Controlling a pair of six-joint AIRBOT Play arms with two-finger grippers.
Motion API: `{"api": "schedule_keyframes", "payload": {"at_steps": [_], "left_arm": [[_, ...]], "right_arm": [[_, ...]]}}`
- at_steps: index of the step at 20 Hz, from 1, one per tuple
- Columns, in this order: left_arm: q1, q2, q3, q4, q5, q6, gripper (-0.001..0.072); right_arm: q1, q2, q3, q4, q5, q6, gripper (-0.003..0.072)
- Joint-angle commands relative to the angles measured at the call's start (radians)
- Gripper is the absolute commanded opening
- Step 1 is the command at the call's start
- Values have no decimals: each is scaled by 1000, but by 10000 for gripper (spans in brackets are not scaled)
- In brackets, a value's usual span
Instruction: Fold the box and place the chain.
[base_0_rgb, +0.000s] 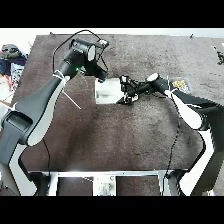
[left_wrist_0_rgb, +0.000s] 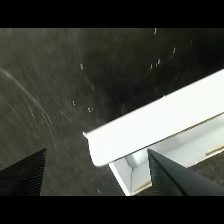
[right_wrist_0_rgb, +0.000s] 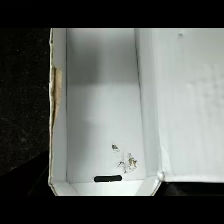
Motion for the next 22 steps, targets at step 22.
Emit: {"api": "schedule_keyframes", "payload": {"at_steps": [22], "left_arm": [[483, 33, -579, -1143, 94, 1730, 720]], "right_arm": [[0, -1, 0, 0, 0, 0, 406]]}}
